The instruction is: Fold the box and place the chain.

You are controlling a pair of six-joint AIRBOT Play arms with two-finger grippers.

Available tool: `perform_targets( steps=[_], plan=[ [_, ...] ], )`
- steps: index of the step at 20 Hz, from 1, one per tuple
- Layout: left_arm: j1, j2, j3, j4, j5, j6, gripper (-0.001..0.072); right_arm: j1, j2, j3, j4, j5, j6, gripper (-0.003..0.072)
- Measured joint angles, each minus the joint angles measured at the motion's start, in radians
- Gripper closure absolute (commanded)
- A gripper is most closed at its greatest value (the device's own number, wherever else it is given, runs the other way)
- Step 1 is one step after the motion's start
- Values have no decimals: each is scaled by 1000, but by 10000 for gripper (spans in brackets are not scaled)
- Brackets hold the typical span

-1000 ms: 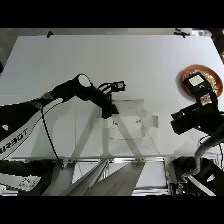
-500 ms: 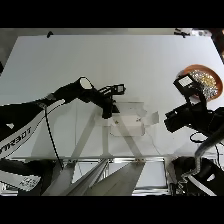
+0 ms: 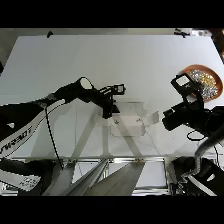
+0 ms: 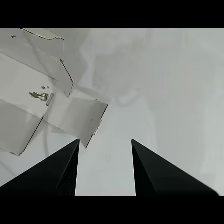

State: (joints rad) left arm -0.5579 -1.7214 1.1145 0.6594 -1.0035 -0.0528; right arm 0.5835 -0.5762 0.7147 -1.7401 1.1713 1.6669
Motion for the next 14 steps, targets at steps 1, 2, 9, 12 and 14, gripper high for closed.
perform_targets(
  steps=[1,2,9,12,14],
  plan=[
    [0,0,0,1,0,0,699,0,0,0,5,-2,-24,596],
    [0,0,0,2,-1,0,699,0,0,0,17,-3,-58,598],
    [-4,0,0,3,-4,1,699,0,0,0,121,-6,-286,652],
    [-4,0,0,3,-5,1,699,0,0,0,135,-3,-341,677],
    [-4,0,0,3,-5,1,699,0,0,0,142,17,-425,679]
  ],
)
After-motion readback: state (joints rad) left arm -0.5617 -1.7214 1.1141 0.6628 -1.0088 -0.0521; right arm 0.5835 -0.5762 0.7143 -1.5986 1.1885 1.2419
